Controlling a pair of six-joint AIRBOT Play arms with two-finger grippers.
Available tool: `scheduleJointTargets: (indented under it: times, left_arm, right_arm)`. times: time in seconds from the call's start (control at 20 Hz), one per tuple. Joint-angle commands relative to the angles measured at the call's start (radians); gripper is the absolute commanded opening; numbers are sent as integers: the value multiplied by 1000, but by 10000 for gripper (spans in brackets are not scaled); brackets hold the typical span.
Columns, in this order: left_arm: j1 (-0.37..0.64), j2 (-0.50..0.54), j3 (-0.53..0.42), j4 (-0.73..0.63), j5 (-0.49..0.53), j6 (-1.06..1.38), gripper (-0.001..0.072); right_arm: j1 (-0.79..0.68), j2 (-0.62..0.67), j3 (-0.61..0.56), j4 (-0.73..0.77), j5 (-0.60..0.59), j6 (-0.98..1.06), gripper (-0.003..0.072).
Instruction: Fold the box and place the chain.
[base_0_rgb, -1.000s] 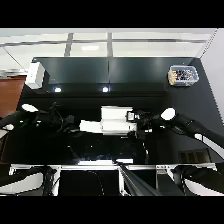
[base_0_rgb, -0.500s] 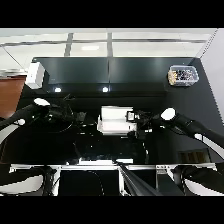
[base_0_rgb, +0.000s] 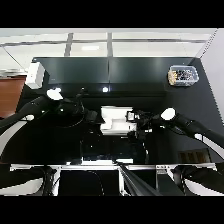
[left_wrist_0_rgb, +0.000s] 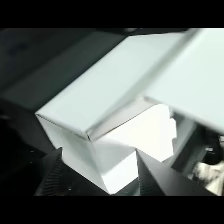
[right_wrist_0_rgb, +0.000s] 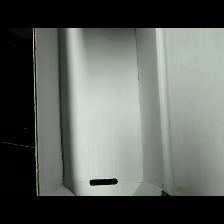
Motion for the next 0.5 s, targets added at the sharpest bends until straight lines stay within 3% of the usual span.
scheduleJointTargets:
  times: [0.0,0.1,0.15,0.45]
  left_arm:
    - [-87,0,60,211,58,-233,527]
    - [-122,0,65,265,76,-277,408]
    - [-136,0,65,287,84,-299,387]
    - [-213,-1,113,514,108,-536,386]
  right_arm:
    - [0,0,1,0,0,0,176]
    - [0,0,1,0,0,0,176]
    - [0,0,1,0,0,0,177]
    - [0,0,1,0,0,0,176]
